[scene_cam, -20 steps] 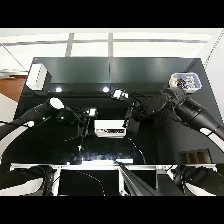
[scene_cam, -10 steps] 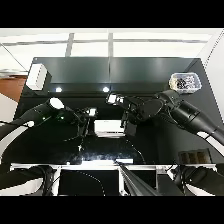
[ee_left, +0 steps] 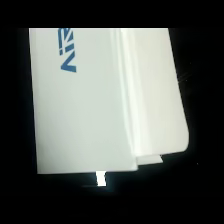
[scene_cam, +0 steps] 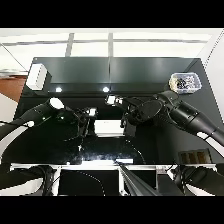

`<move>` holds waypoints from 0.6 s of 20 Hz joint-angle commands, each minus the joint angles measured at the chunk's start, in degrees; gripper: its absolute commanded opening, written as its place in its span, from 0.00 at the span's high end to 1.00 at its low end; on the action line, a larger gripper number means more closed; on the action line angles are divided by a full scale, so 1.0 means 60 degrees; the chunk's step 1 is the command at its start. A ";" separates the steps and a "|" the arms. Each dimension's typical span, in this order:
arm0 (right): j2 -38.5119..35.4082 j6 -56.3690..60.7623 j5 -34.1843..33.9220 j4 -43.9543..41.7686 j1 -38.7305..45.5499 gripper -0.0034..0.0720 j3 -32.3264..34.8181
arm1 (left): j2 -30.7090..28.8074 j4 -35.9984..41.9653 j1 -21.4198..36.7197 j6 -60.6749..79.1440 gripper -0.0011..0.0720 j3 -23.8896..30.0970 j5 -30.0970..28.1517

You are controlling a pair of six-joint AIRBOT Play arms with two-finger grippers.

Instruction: Fold the box and place the chain.

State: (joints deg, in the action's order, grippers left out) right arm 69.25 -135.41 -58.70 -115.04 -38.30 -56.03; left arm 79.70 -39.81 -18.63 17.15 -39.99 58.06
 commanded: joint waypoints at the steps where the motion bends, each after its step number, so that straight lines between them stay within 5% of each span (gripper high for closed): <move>1: 0.0011 0.0033 -0.0044 0.0058 -0.0004 0.78 -0.0011 | 0.0007 -0.0007 -0.0007 0.0004 0.36 -0.0004 -0.0007; 6: 0.0120 0.0266 0.0084 0.0189 -0.0004 0.75 -0.0011 | 0.0007 -0.0007 -0.0007 0.0000 0.36 -0.0004 -0.0007; 7: 0.0120 0.0266 0.0142 0.0197 -0.0004 0.56 -0.0011 | 0.0007 -0.0007 -0.0007 0.0000 0.36 -0.0004 -0.0007; 8: 0.0120 0.0266 0.0182 0.0197 -0.0004 0.49 -0.0011 | 0.0007 -0.0007 -0.0007 0.0000 0.36 -0.0004 -0.0007; 12: 0.0120 0.0266 0.0186 0.0186 -0.0004 0.45 -0.0011 | 0.0007 -0.0007 -0.0007 0.0000 0.36 -0.0004 -0.0007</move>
State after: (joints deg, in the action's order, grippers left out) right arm 69.95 -133.91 -57.80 -113.91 -38.30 -56.03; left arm 79.70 -39.83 -18.63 17.15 -39.99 58.04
